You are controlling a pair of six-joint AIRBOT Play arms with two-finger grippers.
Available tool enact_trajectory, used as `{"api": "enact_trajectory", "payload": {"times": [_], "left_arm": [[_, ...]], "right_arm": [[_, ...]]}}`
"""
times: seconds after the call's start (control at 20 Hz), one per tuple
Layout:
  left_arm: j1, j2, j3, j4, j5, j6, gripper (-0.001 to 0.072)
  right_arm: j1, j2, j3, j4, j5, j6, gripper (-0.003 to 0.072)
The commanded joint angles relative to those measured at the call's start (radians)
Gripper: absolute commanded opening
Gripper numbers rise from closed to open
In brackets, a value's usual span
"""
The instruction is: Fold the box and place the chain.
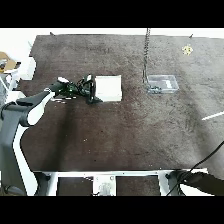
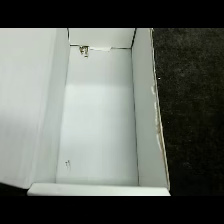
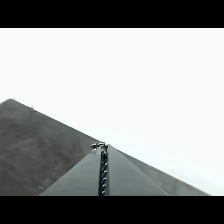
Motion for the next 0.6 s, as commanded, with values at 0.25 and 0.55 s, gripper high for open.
{"api": "enact_trajectory", "payload": {"times": [0.25, 0.55], "left_arm": [[0.000, 0.000, 0.000, 0.000, 0.000, 0.000, 0.0414], [0.000, 0.000, 0.000, 0.000, 0.000, 0.000, 0.0414]], "right_arm": [[0.129, -0.093, -0.002, 0.021, 0.178, 0.025, 0.0003], [0.196, -0.206, -0.288, 0.140, 0.130, 0.049, 0.0003]]}}
